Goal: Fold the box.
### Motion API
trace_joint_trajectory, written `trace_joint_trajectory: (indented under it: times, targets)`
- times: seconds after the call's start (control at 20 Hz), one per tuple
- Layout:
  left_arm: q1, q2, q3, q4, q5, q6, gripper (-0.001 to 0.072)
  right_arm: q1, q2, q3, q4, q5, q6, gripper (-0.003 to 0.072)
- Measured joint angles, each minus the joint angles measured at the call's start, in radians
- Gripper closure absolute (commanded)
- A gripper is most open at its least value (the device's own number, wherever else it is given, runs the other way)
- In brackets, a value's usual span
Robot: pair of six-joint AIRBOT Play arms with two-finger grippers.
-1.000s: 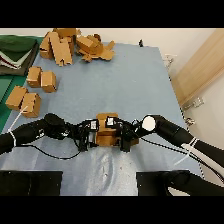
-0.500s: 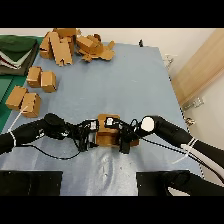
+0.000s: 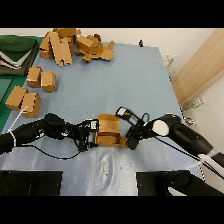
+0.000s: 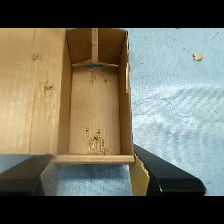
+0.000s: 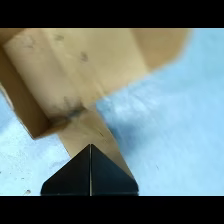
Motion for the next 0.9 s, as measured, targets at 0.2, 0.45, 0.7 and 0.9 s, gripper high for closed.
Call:
trace_joint_trajectory:
  times: [0.2, 0.45, 0.7, 0.9]
  targets:
    - [0.000, 0.000, 0.000, 0.000, 0.000, 0.000, 0.0254, -0.127, 0.169, -0.010, -0.153, 0.127, 0.348, 0.0682]
    - [0.000, 0.000, 0.000, 0.000, 0.000, 0.000, 0.0253, -0.342, 0.299, -0.149, -0.070, 0.172, 0.566, 0.0682]
    - [0.000, 0.000, 0.000, 0.001, 0.000, 0.000, 0.0253, -0.402, 0.227, -0.298, 0.374, 0.031, 0.425, 0.0682]
    - [0.000, 0.000, 0.000, 0.001, 0.000, 0.000, 0.0253, -0.414, 0.149, -0.332, 0.583, -0.065, 0.294, 0.0683]
